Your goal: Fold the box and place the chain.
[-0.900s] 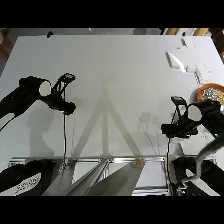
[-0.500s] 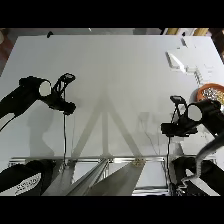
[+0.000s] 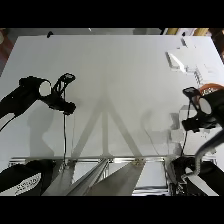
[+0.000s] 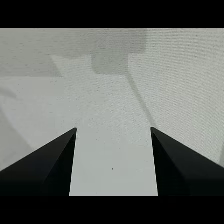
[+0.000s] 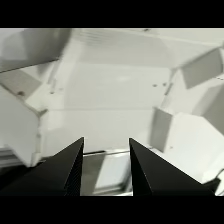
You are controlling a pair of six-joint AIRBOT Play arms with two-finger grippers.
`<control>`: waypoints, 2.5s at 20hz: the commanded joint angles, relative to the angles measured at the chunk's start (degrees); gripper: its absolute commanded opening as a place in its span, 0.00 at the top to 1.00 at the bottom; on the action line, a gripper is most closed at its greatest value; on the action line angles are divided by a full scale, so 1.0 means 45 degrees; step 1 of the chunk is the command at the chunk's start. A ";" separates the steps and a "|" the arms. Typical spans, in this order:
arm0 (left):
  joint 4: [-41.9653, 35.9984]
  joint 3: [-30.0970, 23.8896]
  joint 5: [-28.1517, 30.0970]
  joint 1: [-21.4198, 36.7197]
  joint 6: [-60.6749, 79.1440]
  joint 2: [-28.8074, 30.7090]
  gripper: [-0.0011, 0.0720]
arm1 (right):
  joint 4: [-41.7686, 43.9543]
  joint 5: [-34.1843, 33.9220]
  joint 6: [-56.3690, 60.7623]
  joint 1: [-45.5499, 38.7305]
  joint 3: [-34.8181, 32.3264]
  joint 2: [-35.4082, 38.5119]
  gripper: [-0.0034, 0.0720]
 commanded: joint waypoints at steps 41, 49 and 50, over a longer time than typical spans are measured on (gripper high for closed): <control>-0.0039 -0.0005 0.0005 -0.0005 0.0005 0.0010 0.28 | 0.3240 -0.3215 -0.5469 -0.6547 -0.0068 -0.0442 0.94; -0.0039 -0.0005 0.0005 -0.0005 0.0000 0.0010 0.28 | 0.7635 -0.6572 -0.3089 -0.1685 -0.3332 0.4609 0.94; -0.0039 -0.0005 0.0005 -0.0010 0.0005 0.0010 0.28 | 0.7635 -0.6727 -0.2671 -0.1020 -0.3555 0.4862 0.94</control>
